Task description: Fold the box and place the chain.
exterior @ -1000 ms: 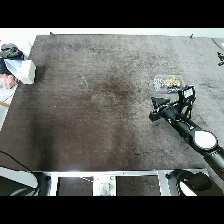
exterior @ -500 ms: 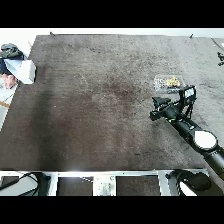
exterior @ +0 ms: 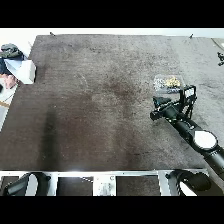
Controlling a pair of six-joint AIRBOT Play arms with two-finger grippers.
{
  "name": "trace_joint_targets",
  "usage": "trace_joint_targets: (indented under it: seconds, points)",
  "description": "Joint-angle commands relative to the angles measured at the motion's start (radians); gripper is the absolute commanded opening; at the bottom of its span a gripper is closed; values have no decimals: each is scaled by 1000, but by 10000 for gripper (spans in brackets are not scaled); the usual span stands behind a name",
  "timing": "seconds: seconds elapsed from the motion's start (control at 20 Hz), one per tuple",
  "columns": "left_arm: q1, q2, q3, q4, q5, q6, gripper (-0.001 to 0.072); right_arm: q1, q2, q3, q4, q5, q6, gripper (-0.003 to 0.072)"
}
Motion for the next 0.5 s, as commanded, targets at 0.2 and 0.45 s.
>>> trace_joint_targets:
  seconds: [0.2,0.45]
  points:
    - [0,328,-336,-54,159,41,5,1,1,-1,0,-1,0,-16]
    - [-11,298,-386,-80,214,40,5,1,1,-1,0,0,0,-16]
